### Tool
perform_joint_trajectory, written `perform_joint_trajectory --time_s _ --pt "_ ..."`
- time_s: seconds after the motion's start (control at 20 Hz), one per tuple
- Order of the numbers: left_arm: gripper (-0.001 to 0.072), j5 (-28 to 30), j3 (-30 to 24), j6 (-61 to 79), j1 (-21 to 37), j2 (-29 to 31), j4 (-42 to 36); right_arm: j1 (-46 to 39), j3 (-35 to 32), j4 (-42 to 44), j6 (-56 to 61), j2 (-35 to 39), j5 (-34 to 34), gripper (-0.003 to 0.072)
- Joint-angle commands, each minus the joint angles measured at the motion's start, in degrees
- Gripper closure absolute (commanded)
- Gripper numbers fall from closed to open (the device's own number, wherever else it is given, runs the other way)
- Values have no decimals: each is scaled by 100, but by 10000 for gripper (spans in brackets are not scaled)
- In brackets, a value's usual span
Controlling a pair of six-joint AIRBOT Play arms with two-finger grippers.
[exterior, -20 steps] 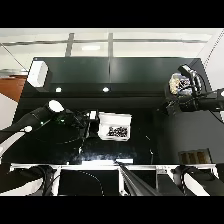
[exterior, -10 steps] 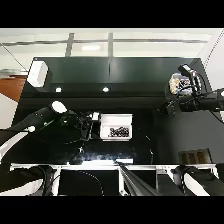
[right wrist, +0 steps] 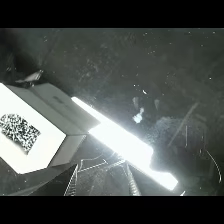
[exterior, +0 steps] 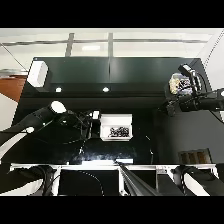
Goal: Fold the box and place the chain.
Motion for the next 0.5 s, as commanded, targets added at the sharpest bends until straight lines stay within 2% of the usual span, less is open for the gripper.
perform_joint_trajectory --time_s 0.0,0.45 --pt "3 76 -2 -238 -2 52 96 0 0 2 2 -2 -85 316" --pt "9 -125 -76 -1217 -7 243 549 0 0 0 2 -2 -90 316"
